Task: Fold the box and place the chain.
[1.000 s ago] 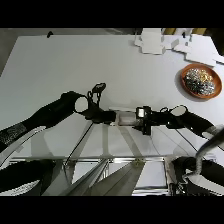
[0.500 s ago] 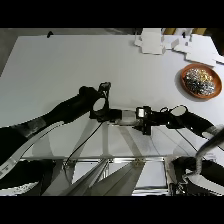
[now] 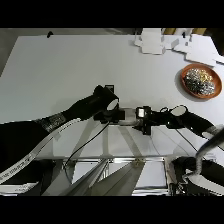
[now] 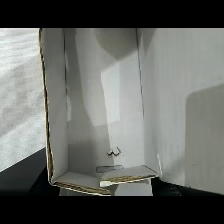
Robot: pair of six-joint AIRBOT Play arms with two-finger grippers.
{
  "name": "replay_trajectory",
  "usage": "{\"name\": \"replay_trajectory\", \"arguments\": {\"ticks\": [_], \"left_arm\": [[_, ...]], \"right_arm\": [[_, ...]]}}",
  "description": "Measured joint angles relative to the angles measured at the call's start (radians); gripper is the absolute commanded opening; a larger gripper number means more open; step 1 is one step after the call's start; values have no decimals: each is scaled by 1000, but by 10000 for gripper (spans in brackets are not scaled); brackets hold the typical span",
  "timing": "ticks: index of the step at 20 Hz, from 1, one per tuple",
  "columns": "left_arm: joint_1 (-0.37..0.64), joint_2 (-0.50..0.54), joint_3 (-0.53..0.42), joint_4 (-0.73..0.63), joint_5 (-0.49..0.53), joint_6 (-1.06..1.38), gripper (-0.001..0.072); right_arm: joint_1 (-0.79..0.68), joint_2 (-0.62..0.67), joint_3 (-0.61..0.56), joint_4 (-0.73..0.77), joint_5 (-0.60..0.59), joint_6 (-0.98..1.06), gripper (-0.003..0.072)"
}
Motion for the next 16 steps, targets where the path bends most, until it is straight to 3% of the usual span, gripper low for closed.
{"name": "replay_trajectory", "arguments": {"ticks": [3,5,7,9,13,15,16], "left_arm": [[-1,-11,3,23,-15,-39,257],[-2,-20,4,26,-16,-52,198],[-2,-29,5,23,-18,-59,189],[-2,-35,5,20,-17,-64,11],[-2,-39,5,15,-19,-64,9],[-2,-40,5,13,-16,-71,104],[-2,-43,5,16,-9,-74,112]], "right_arm": [[0,0,0,0,0,0,300],[0,0,0,0,0,0,300],[0,0,0,0,0,0,300],[0,0,0,0,0,0,300],[0,0,0,-1,0,-3,300],[0,0,0,0,0,-2,300],[0,0,0,0,0,2,300]]}}
